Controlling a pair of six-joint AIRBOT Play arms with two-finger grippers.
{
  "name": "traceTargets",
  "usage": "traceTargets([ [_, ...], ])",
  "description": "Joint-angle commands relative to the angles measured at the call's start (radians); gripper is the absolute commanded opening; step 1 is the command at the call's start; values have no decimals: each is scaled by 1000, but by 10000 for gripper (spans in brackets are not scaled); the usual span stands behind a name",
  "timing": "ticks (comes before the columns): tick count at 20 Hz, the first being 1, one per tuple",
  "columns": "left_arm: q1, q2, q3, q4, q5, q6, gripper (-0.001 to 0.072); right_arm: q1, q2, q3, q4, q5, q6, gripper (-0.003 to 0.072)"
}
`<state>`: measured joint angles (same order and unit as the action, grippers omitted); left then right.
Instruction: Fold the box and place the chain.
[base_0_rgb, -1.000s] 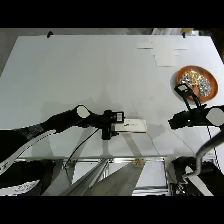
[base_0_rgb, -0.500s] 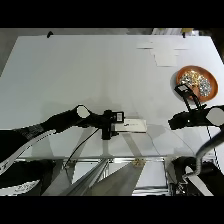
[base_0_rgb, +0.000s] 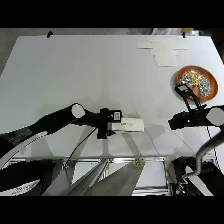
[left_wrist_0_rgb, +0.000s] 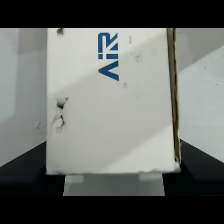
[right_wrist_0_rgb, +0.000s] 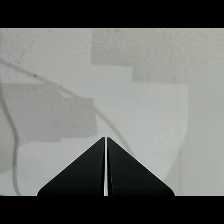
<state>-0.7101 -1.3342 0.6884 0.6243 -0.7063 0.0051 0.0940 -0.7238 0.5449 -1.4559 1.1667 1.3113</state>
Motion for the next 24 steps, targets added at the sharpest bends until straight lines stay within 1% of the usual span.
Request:
traceTargets([
  [1, 67, 150, 1, 154, -19, -236, 208, -1, 1, -1, 0, 0, 0, 16],
  [3, 142, 250, 1, 176, -52, -333, 208, -1, 1, -1, 0, 0, 0, 16],
  [5, 234, 344, 1, 232, -95, -428, 208, -1, 1, -1, 0, 0, 0, 16],
  [8, 399, 447, 1, 394, -115, -644, 207, -1, 1, -1, 0, 0, 0, 16],
  [10, 525, 476, 1, 527, -118, -810, 208, -1, 1, -1, 0, 0, 0, 16],
  [12, 654, 472, 0, 621, -120, -958, 208, -1, 1, -1, 0, 0, 0, 16],
  [13, 719, 462, -1, 635, -122, -1007, 209, -1, 1, -1, 0, 0, 0, 16],
  [16, 886, 409, -13, 633, -117, -1092, 209, -1, 1, -1, 0, 0, 0, 16],
  [18, 962, 357, -18, 633, -119, -1118, 209, -1, 1, -1, 0, 0, 0, 16],
  [20, 1000, 308, -18, 634, -122, -1140, 210, -1, 1, -1, 0, 0, 0, 16],
  [24, 1009, 234, -18, 650, -142, -1139, 210, -1, 1, -1, 0, 0, 0, 16],
])
